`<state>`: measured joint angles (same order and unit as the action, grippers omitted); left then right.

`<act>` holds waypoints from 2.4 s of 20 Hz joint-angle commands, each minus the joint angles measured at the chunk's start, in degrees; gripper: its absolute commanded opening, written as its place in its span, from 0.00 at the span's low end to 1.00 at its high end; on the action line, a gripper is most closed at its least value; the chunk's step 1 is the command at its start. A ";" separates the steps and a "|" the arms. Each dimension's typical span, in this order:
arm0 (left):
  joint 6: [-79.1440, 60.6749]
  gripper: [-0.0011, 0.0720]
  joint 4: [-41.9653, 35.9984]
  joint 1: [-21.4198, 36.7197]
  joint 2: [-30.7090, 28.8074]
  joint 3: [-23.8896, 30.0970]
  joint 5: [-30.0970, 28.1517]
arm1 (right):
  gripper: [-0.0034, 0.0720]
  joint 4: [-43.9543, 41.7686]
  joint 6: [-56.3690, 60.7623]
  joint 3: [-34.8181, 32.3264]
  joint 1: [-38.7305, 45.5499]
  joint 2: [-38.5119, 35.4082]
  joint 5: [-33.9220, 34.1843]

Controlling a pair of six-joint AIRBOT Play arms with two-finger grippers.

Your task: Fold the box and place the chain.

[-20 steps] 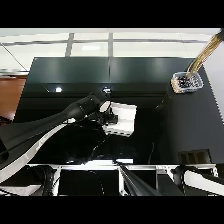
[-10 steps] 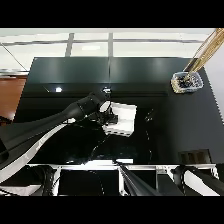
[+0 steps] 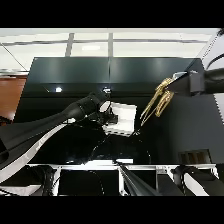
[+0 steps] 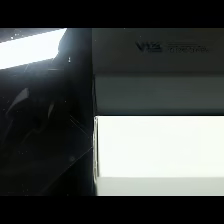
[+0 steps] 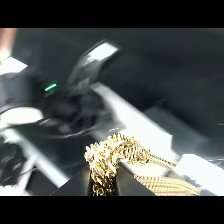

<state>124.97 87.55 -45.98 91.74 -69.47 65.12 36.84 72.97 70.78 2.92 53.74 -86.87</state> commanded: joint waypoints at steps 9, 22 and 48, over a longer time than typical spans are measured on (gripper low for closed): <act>-0.02 0.05 0.00 0.02 0.00 -0.04 -0.04 | 0.06 -7.41 -0.55 -5.66 -12.79 -0.07 9.99; 0.00 0.05 0.02 0.02 0.00 -0.04 -0.07 | 0.06 -0.15 5.38 -19.54 -22.03 0.92 26.25; 7.10 0.05 -0.22 0.02 0.00 -0.04 -0.61 | 0.38 21.84 9.16 -26.21 -4.70 -4.17 17.40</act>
<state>127.76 87.55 -45.98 91.77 -69.47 64.64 53.74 82.26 44.51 -5.39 51.66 -66.26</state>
